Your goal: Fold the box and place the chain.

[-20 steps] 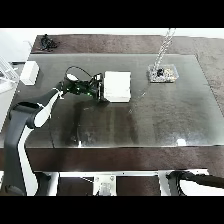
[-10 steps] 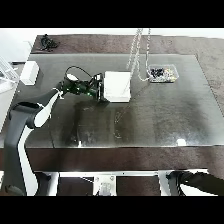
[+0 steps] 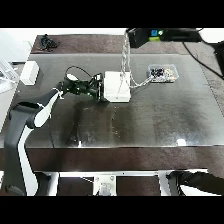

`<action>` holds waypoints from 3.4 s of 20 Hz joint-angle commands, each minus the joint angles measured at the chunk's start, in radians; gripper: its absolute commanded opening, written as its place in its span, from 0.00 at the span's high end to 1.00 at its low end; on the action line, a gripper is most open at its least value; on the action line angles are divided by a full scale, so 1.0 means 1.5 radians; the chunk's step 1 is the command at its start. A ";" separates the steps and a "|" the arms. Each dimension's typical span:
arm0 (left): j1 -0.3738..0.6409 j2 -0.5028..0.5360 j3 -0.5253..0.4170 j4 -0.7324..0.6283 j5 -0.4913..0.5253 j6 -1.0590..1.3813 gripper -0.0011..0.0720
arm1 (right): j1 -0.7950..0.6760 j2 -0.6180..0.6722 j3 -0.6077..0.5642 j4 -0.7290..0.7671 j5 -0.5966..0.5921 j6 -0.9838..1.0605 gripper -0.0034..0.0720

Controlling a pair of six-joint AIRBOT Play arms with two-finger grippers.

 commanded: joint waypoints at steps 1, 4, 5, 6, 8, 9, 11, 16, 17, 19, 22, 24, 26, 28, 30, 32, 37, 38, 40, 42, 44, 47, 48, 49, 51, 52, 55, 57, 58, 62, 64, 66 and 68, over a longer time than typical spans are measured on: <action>0.000 0.001 0.000 0.000 0.000 0.000 0.54 | 0.001 -0.017 -0.034 0.013 -0.015 0.000 0.95; 0.000 0.001 0.000 0.000 0.000 0.000 0.54 | 0.001 -0.031 -0.061 0.013 -0.015 0.003 0.95; 0.000 0.001 0.000 0.000 0.000 0.000 0.54 | 0.001 -0.036 -0.074 0.013 -0.015 0.004 0.95; 0.000 0.001 0.000 0.000 0.000 0.000 0.54 | 0.001 -0.042 -0.090 0.013 -0.015 0.016 0.95; 0.000 0.001 0.000 0.000 0.000 0.000 0.54 | 0.001 -0.060 -0.126 0.013 -0.023 0.017 0.95; 0.000 0.001 0.000 0.000 0.000 0.000 0.54 | 0.001 -0.072 -0.145 0.012 -0.039 0.017 0.95; 0.000 0.001 0.000 0.000 0.000 0.000 0.54 | 0.001 -0.104 -0.181 0.013 -0.077 0.017 0.96; 0.000 0.001 0.000 0.000 0.000 0.000 0.54 | 0.001 -0.159 -0.215 0.028 -0.067 0.017 0.92; 0.000 0.001 0.000 0.000 0.000 0.000 0.54 | 0.000 -0.159 -0.220 0.024 -0.067 0.017 0.70; 0.000 0.001 0.000 0.000 0.000 0.000 0.54 | -0.007 -0.158 -0.220 -0.003 -0.064 0.017 0.33; 0.000 0.001 0.000 0.000 0.000 0.000 0.54 | -0.047 -0.157 -0.220 -0.010 -0.058 0.054 0.34; 0.000 0.001 0.000 0.000 0.000 0.000 0.54 | -0.089 -0.157 -0.221 -0.010 -0.047 0.091 0.34; 0.000 0.001 0.000 0.000 0.000 0.000 0.54 | -0.141 -0.153 -0.226 -0.010 -0.049 0.117 0.34; 0.000 0.001 0.000 0.000 0.000 0.000 0.54 | -0.196 -0.149 -0.234 -0.010 -0.083 0.141 0.35; 0.000 0.001 0.000 0.000 0.000 0.000 0.54 | -0.242 -0.149 -0.255 -0.010 -0.126 0.166 0.37; 0.000 0.001 0.000 0.000 0.000 0.000 0.54 | -0.278 -0.151 -0.292 -0.007 -0.149 0.180 0.36; 0.000 0.001 0.000 0.000 0.000 0.000 0.54 | -0.324 -0.186 -0.370 0.103 -0.278 0.174 0.25; 0.000 0.001 0.000 0.000 0.000 0.000 0.54 | -0.322 -0.199 -0.369 0.127 -0.302 0.163 0.25; 0.000 0.001 0.000 0.000 0.000 0.000 0.54 | -0.312 -0.226 -0.363 0.171 -0.335 0.141 0.25; 0.000 0.001 0.000 0.000 0.000 0.000 0.54 | -0.300 -0.254 -0.352 0.198 -0.347 0.137 0.25; 0.000 0.001 0.000 0.000 0.000 0.000 0.54 | -0.288 -0.287 -0.333 0.211 -0.347 0.137 0.26; 0.000 0.001 0.000 0.000 0.000 0.000 0.54 | -0.272 -0.325 -0.298 0.235 -0.353 0.136 0.27; 0.000 0.001 0.000 0.000 0.000 0.000 0.54 | -0.265 -0.337 -0.285 0.234 -0.364 0.136 0.32; 0.000 0.001 0.000 0.000 0.000 0.000 0.54 | -0.264 -0.345 -0.275 0.235 -0.370 0.125 0.42; 0.000 0.001 0.000 0.000 0.000 0.000 0.54 | -0.262 -0.345 -0.273 0.235 -0.383 0.114 0.48; 0.000 0.001 0.000 0.000 0.000 0.000 0.54 | -0.261 -0.345 -0.273 0.235 -0.391 0.114 0.59; 0.000 0.001 0.000 0.000 0.000 0.000 0.54 | -0.255 -0.344 -0.260 0.235 -0.390 0.115 0.95; 0.000 0.001 0.000 0.000 0.000 0.000 0.54 | -0.255 -0.333 -0.258 0.235 -0.359 0.125 0.95; 0.000 0.001 0.000 0.000 0.000 0.000 0.54 | -0.256 -0.322 -0.258 0.234 -0.335 0.124 0.96; 0.000 0.001 0.000 0.000 0.000 0.000 0.54 | -0.247 -0.235 -0.258 0.229 -0.273 0.119 0.96; 0.000 0.001 0.000 0.000 0.000 0.000 0.54 | -0.224 -0.168 -0.258 0.208 -0.269 0.119 0.96; 0.000 0.001 0.000 0.000 0.000 0.000 0.54 | -0.195 -0.105 -0.258 0.192 -0.268 0.119 0.96; 0.000 0.001 0.000 0.000 0.000 0.000 0.54 | -0.156 -0.044 -0.258 0.167 -0.268 0.119 0.96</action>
